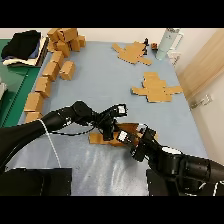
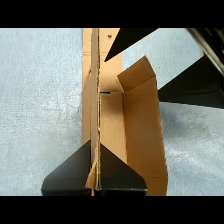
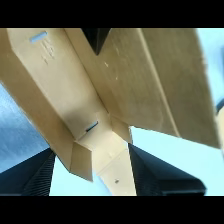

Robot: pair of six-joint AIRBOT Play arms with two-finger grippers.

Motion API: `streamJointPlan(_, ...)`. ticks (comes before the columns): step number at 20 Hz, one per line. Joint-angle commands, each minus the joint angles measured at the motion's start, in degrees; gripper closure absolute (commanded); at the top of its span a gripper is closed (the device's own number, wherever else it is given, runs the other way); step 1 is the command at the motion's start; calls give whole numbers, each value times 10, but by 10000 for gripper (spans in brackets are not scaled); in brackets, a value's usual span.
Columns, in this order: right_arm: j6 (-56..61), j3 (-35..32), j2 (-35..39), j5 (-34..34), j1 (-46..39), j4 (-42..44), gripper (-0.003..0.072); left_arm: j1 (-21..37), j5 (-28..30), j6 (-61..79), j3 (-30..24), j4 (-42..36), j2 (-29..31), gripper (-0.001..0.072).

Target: Fold the box.

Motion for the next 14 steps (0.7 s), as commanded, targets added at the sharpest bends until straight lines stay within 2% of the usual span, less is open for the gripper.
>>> streamJointPlan(1,-70,-1,26,19,-34,37,-34,0,0,0,1,0,0,694)
streamJointPlan(5,-262,-2,72,51,-146,177,-34,0,0,0,1,0,0,694)
streamJointPlan(10,-560,-4,64,74,-285,398,-34,0,0,0,1,0,0,694)
streamJointPlan(14,-659,-3,66,75,-357,453,-34,0,0,0,1,0,0,694)
